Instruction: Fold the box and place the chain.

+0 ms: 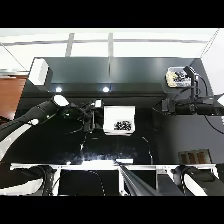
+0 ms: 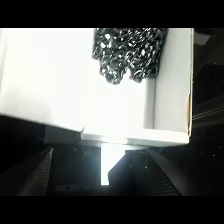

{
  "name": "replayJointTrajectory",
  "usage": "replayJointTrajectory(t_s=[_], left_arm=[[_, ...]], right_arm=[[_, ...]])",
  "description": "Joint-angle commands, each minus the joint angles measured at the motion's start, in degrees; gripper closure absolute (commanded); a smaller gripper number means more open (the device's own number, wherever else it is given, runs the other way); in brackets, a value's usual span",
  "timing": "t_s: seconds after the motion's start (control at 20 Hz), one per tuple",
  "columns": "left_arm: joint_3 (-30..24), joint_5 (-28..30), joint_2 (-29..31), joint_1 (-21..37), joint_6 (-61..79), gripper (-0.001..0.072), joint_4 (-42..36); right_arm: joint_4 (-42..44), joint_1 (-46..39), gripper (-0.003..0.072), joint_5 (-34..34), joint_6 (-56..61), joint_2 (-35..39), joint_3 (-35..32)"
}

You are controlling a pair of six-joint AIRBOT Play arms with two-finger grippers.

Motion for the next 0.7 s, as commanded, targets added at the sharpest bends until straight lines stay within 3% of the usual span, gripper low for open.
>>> replayJointTrajectory(t_s=[0.0, 0.3, 0.45, 0.65], left_arm=[[0.22, -0.11, -0.37, -0.96, 0.26, 0.0005, -0.20], [0.22, -1.18, -0.37, -1.53, 0.24, 0.0005, 0.90], [0.20, -2.84, -0.35, -1.55, -1.38, 0.0005, 5.95], [0.17, -3.10, -0.24, -1.84, -1.42, 0.0005, 3.23]], right_arm=[[0.02, 0.07, 0.0402, -0.70, 0.02, 0.00, 0.00], [0.02, 0.07, 0.0401, -0.68, 0.02, 0.02, 0.00], [0.02, 0.07, 0.0401, -0.66, 0.02, 0.02, 0.00], [0.00, 0.07, 0.0401, -0.70, 0.02, 0.02, 0.00]])
